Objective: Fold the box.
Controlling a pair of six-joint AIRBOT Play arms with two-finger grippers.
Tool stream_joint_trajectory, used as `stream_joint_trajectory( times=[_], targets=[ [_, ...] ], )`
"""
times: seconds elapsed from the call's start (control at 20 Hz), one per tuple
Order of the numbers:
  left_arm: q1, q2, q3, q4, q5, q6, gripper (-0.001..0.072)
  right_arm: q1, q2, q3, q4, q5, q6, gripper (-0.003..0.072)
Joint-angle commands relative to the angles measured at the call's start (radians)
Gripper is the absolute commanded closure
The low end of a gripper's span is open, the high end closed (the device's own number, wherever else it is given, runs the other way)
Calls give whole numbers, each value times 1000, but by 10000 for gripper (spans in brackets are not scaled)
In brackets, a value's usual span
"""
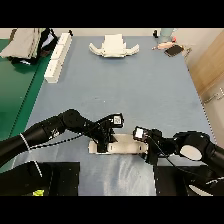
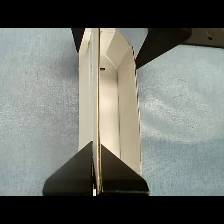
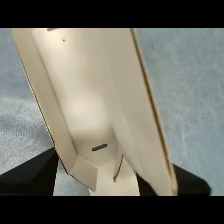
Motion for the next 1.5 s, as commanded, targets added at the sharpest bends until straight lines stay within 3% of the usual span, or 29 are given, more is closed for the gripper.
stream_joint_trajectory(
  times=[0.0,0.25,0.75,1.0,1.45],
  targets=[
    [0,1,0,0,0,0,692,-189,-45,-14,332,48,-466,-34],
    [-1,1,0,0,0,0,692,-243,-163,-13,374,39,-515,-34],
    [0,1,0,0,0,0,692,-249,-157,-37,408,31,-594,-16],
    [0,1,0,0,0,0,692,-336,-156,-78,536,35,-790,-16],
    [-1,1,0,0,0,0,692,-416,-165,-109,539,47,-875,-17]
  ],
)
